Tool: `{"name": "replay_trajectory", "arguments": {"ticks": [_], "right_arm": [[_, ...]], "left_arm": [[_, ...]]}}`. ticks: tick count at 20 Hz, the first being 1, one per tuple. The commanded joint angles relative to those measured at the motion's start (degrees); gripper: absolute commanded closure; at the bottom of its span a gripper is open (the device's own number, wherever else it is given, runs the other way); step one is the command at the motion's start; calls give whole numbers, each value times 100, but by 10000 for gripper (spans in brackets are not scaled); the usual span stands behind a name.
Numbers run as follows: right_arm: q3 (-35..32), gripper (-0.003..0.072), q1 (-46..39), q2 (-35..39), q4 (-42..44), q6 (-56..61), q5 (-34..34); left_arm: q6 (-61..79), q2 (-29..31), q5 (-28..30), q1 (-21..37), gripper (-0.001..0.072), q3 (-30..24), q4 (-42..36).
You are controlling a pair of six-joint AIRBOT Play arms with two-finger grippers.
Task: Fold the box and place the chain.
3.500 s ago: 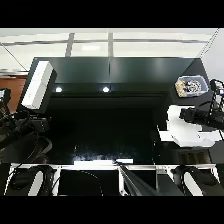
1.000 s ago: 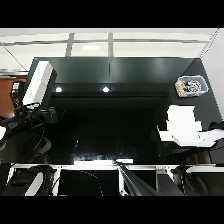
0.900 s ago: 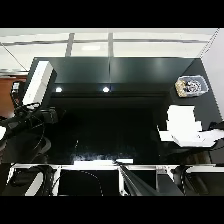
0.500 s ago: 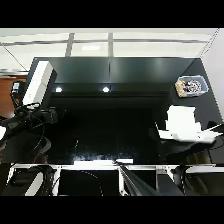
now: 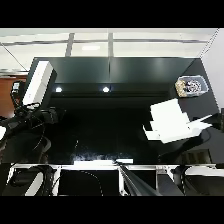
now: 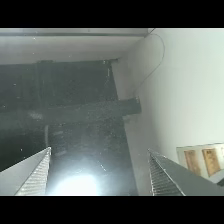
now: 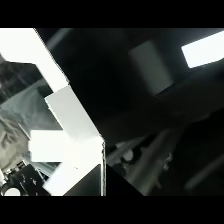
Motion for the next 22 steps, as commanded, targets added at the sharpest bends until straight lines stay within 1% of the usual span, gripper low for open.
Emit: {"name": "replay_trajectory", "arguments": {"ticks": [1, 3, 5, 8, 9, 10, 12, 14, 15, 16, 18, 19, 20, 22], "right_arm": [[-822, 675, 688, 894, 894, -57, -640], [-1360, 674, 1292, 1606, 1504, -50, -1261], [-1862, 673, 2033, 2319, 1867, 151, -2028], [-2789, 673, 3331, 3495, 2334, 203, -3217], [-3119, 673, 3770, 3871, 2559, 212, -3685], [-3469, 673, 4253, 4266, 2841, 210, -4297], [-4015, 674, 5213, 4817, 3204, 181, -5554], [-4317, 674, 6220, 5003, 3213, -236, -6404], [-4398, 674, 6688, 5001, 3211, -450, -6710], [-4450, 675, 7165, 5001, 3202, -695, -7090], [-4457, 674, 7868, 5001, 2992, -807, -7893], [-4457, 674, 8054, 5001, 2994, -807, -8142], [-4457, 674, 8146, 4999, 2992, -807, -8238], [-4457, 674, 8155, 4999, 2994, -804, -8118]], "left_arm": [[9, -2, 22, 0, -3, -4, 4], [9, -9, 55, 0, -3, -4, 2], [9, -9, 39, 0, -4, -4, 2], [7, -20, 37, -2, -4, -4, -9], [7, -46, 22, -2, -3, -4, -68], [9, -94, 0, -2, -4, -4, -192], [15, -249, -22, -98, -4, -4, -382], [26, -487, 0, -409, -4, -4, -407], [26, -647, 31, -616, -4, -4, -409], [24, -811, 68, -809, -3, -4, -417], [-7, -1233, 83, -1086, -4, -2, -662], [13, -1482, 83, -1128, -4, -2, -1003], [144, -1720, 83, -1123, -3, 0, -1408], [815, -2223, 55, -1084, -3, 46, -2184]]}}
